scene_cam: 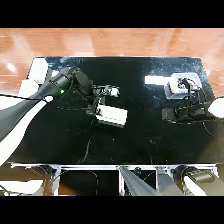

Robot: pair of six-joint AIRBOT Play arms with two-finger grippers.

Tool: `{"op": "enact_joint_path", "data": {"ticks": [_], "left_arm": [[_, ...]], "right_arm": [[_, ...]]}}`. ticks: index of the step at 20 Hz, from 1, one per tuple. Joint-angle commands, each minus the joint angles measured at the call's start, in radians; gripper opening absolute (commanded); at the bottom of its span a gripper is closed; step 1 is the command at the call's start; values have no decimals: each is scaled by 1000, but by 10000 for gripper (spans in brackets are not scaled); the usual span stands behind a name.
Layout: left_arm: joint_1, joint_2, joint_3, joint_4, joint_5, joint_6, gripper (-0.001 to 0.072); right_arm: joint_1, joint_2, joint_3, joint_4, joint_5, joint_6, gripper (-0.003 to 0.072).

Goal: Fold the box and place the chain.

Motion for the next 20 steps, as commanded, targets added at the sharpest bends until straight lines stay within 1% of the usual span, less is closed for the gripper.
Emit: {"op": "enact_joint_path", "data": {"ticks": [1, 7, 13, 18, 20], "left_arm": [[-1, -5, -2, -12, -16, 0, 627], [-3, -17, -2, -38, -9, 0, 627], [-3, -24, -30, -45, -11, -6, 626], [-3, -44, -30, -53, -10, -58, 626], [-3, -49, -30, -52, -10, -88, 609]], "right_arm": [[1, 1, 0, 0, 0, 0, 29], [1, 1, 0, 0, 0, 0, 29], [0, 1, 0, 0, 0, 0, 30], [1, 1, 0, 0, 0, 0, 29], [0, 1, 0, 0, 0, 0, 30]]}}
